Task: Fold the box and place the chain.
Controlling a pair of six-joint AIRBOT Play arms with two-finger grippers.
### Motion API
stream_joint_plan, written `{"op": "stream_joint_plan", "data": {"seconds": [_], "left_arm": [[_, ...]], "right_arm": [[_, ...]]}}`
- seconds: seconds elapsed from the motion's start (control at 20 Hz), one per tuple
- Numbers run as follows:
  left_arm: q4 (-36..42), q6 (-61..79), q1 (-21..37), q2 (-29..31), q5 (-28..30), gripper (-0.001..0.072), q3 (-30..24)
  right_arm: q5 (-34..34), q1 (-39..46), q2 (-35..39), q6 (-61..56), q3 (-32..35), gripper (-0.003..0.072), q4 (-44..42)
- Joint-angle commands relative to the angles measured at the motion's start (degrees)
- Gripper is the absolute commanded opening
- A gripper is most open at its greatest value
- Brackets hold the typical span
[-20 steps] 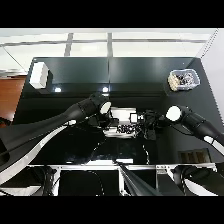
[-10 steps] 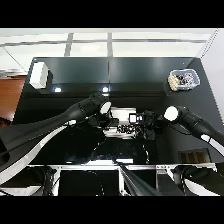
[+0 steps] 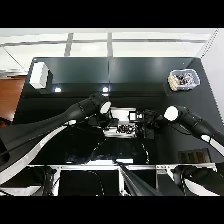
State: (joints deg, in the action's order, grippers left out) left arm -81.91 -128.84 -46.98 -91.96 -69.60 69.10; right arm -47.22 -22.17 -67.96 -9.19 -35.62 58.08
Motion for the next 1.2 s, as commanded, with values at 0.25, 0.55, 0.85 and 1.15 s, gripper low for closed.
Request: {"op": "stream_joint_plan", "data": {"seconds": [0.25, 0.55, 0.85, 1.15], "left_arm": [[0.1, 0.0, 0.0, 0.0, 0.1, 0.0029, 0.0], [0.1, 0.0, 0.0, 0.0, 0.1, 0.0029, 0.0], [0.1, 0.0, 0.0, 0.0, 0.1, 0.0029, 0.0], [0.1, 0.0, 0.0, 0.0, 0.1, 0.0029, 0.0]], "right_arm": [[-4.2, 3.2, 12.9, -23.8, -0.2, 0.0014, 6.3], [-10.6, 6.1, 25.3, -32.7, -2.6, 0.0014, -0.1], [-10.5, 6.1, 28.2, -33.1, -10.7, 0.0015, -24.1], [-6.9, 3.3, 26.3, -32.2, -8.9, 0.0016, -33.8]]}}
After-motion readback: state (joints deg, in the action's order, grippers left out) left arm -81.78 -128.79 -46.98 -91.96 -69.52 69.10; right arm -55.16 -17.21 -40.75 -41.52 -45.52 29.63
